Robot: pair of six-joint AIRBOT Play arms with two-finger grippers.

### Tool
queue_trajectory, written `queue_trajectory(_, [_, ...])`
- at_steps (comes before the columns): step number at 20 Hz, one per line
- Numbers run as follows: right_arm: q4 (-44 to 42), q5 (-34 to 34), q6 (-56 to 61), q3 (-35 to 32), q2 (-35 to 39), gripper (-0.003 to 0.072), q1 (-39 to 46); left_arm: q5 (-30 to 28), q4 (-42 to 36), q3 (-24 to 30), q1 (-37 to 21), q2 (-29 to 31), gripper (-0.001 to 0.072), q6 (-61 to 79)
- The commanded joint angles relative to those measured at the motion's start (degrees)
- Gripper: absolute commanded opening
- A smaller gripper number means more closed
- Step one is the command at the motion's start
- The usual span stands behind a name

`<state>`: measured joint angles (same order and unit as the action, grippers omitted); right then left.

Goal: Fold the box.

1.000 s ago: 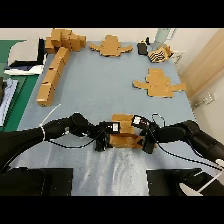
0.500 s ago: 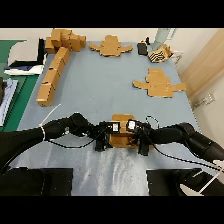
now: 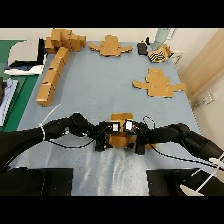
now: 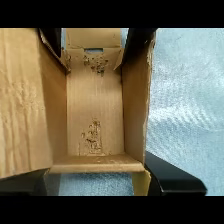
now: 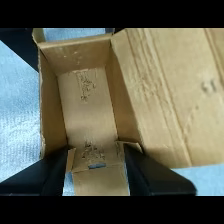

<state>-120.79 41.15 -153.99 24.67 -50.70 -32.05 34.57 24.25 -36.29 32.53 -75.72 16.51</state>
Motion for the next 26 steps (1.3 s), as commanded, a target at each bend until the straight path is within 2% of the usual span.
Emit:
queue_trajectory(1, [0.61,0.94,1.84,-0.02,-0.28,0.0588,-0.2,-0.02,-0.04,-0.04,0.0,0.0,0.0498,-0.04])
queue_trajectory(4, [4.48,3.32,6.86,0.02,0.46,0.0558,-0.13,-0.02,-0.04,-0.04,0.0,0.0,0.0498,-0.07])
queue_trajectory(6, [8.57,5.11,14.73,0.02,3.02,0.0282,-0.13,-0.02,-0.04,-0.04,0.0,0.0,0.0498,-0.04])
queue_trajectory(7, [11.3,5.64,20.0,0.07,4.57,0.0194,-0.13,-0.02,-0.04,-0.04,0.0,0.0,0.0498,-0.04])
queue_trajectory(8, [15.69,6.14,27.54,0.31,6.27,0.0141,-0.11,-0.02,-0.04,-0.04,0.0,0.0,0.0498,-0.04])
queue_trajectory(9, [20.81,7.52,35.67,0.83,7.85,0.0141,-0.04,-0.02,-0.04,-0.04,0.0,0.0,0.0498,-0.04])
queue_trajectory(10, [27.45,10.25,44.87,1.51,9.57,0.0092,0.04,-0.02,-0.04,-0.04,0.0,0.0,0.0498,-0.04])
queue_trajectory(11, [33.81,13.99,52.92,2.29,10.99,0.0005,0.52,-0.02,-0.04,-0.04,0.0,0.0,0.0499,-0.04])
queue_trajectory(13, [45.57,23.12,66.25,3.76,13.46,0.0004,2.34,-0.02,-0.04,-0.04,0.0,0.0,0.0498,-0.04])
queue_trajectory(15, [51.34,30.1,76.11,3.91,15.02,0.0003,6.38,-0.02,-0.04,-0.04,0.0,0.0,0.0498,-0.04])
queue_trajectory(17, [46.42,30.97,78.12,2.73,14.6,0.0003,13.29,0.0,-0.04,-0.04,0.0,0.0,0.0498,-0.04])
queue_trajectory(20, [27.69,25.75,74.01,-0.2,10.95,0.0003,22.21,-0.02,-0.04,-0.04,0.0,0.0,0.0499,-0.04])
queue_trajectory(22, [17.64,23.63,68.32,-1.53,7.32,0.0003,24.28,-0.02,-0.04,-0.04,0.0,0.0,0.0498,-0.04])
queue_trajectory(26, [7.5,21.79,63.04,-1.75,4.81,0.0003,24.28,-0.04,-0.04,-0.04,0.0,0.0,0.0498,-0.04])
